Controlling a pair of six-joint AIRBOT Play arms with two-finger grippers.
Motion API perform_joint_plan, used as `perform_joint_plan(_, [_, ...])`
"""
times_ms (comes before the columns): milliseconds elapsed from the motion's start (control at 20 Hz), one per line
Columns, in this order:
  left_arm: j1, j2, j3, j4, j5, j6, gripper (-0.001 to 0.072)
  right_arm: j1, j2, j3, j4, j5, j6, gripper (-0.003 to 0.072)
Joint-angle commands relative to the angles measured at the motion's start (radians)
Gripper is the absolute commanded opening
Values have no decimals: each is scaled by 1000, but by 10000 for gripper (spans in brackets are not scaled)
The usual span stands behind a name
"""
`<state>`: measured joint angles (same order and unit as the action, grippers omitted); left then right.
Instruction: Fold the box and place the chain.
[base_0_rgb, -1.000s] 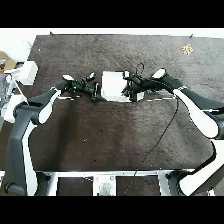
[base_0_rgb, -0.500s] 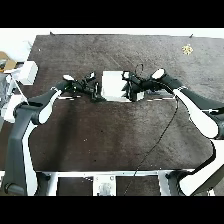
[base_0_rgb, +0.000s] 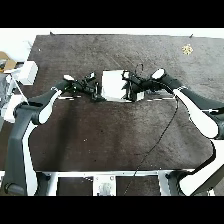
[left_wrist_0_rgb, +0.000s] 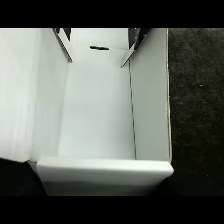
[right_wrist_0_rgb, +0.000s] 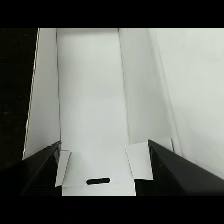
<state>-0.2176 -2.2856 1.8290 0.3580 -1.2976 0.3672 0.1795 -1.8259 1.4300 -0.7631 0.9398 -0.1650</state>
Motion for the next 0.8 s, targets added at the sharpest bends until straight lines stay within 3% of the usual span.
perform_joint_plan(0, [1,0,0,0,0,0,352,-2,0,0,0,2,1,599])
perform_joint_plan(50, [2,0,0,0,0,0,352,-3,1,0,0,2,8,547])
perform_joint_plan(200, [1,0,0,0,0,0,352,-19,13,1,0,2,54,545])
perform_joint_plan(400, [1,0,0,0,0,0,352,-54,51,2,-31,6,163,178])
perform_joint_plan(550, [1,0,0,0,0,0,352,-58,89,1,-176,13,304,176])
perform_joint_plan(600, [1,0,0,0,0,0,352,-58,105,1,-223,30,363,128])
perform_joint_plan(650, [1,0,0,0,0,0,352,-58,121,1,-261,47,445,4])
perform_joint_plan(750, [1,0,0,0,0,0,352,-58,155,2,-325,81,685,6])
